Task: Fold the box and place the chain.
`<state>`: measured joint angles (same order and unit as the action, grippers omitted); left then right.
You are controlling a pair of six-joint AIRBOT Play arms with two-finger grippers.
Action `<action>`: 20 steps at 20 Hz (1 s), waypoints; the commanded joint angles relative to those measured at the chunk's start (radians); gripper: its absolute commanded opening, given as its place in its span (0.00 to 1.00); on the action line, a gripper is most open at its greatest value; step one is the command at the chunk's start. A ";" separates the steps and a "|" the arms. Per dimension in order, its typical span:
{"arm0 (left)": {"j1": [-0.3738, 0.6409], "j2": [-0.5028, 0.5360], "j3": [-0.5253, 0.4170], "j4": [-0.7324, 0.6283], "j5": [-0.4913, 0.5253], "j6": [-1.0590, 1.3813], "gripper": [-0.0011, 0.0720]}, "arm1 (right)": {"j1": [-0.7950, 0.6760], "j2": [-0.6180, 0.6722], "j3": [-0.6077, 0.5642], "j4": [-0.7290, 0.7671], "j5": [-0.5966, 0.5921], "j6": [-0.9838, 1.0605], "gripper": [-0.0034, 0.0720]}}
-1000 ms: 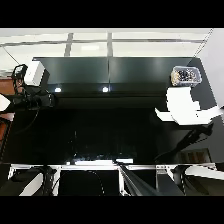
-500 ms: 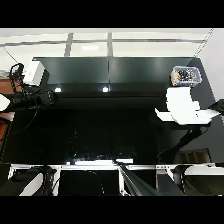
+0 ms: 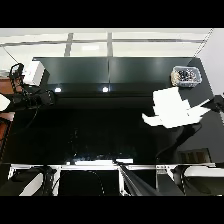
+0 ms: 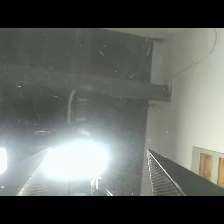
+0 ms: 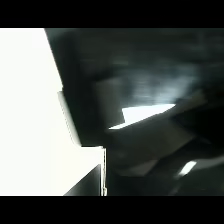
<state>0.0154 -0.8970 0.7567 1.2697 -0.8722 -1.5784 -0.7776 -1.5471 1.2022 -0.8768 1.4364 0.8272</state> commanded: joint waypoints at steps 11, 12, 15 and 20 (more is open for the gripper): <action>-0.165 -0.073 -0.002 -0.230 0.027 0.142 0.98 | 0.683 0.634 -0.872 0.768 -0.671 -0.259 0.06; -0.223 -0.096 -0.001 -0.237 0.061 0.143 0.98 | 0.747 0.634 -0.882 0.742 -0.694 -0.263 0.06; -0.284 -0.221 0.023 -0.378 0.058 0.190 0.98 | 0.887 0.634 -0.884 0.732 -0.777 -0.261 0.06; -0.174 -0.467 0.075 -0.806 -0.188 0.497 0.98 | 0.937 0.634 -0.884 0.734 -0.790 -0.260 0.06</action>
<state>-0.1951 -1.2465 0.8108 0.6979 -0.9356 -1.2293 0.1177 -0.9176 0.3275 -0.1528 0.6743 0.5724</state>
